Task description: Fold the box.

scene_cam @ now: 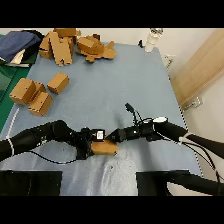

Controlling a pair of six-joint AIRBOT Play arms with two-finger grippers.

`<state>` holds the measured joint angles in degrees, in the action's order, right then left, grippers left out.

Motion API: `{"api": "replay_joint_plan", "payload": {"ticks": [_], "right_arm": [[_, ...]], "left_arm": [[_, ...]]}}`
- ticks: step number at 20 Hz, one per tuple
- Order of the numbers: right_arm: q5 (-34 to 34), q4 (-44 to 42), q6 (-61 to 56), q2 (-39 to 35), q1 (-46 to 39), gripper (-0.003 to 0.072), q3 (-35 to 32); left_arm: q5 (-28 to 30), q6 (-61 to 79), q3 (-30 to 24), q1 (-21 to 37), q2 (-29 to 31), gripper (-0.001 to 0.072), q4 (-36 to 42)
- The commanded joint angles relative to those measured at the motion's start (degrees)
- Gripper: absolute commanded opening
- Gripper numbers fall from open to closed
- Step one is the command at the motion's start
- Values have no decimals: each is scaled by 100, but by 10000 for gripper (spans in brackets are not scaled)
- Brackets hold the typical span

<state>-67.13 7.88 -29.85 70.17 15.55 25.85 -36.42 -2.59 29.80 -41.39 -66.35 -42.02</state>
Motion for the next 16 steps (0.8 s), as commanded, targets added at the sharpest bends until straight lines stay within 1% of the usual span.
{"api": "replay_joint_plan", "payload": {"ticks": [1,4,6,7,9,10,11,12,13,14,16], "right_arm": [[1113,350,380,-922,529,4,-459],[2256,909,391,-1652,1325,6,-472],[2957,1316,396,-2035,1714,127,-470],[3099,1453,398,-2173,1812,171,-461],[3101,1665,396,-2398,1851,176,-382],[3073,1722,396,-2496,1851,231,-330],[2992,1847,398,-2603,1851,246,-264],[2931,2002,396,-2684,1851,289,-210],[2883,2157,396,-2743,1851,363,-175],[2839,2295,396,-2752,1851,380,-157],[2719,2476,398,-2723,1851,380,-153]], "left_arm": [[7,0,0,4,-2,344,0],[2,0,0,4,-2,344,2],[4,-2,0,4,-2,344,2],[4,0,0,4,-2,344,2],[4,0,0,4,-2,344,0],[4,0,0,4,-2,344,2],[4,0,0,4,-2,344,2],[4,0,0,4,-2,344,2],[4,0,0,4,-2,344,2],[20,0,0,4,-2,344,0],[46,0,0,4,-2,344,2]]}}
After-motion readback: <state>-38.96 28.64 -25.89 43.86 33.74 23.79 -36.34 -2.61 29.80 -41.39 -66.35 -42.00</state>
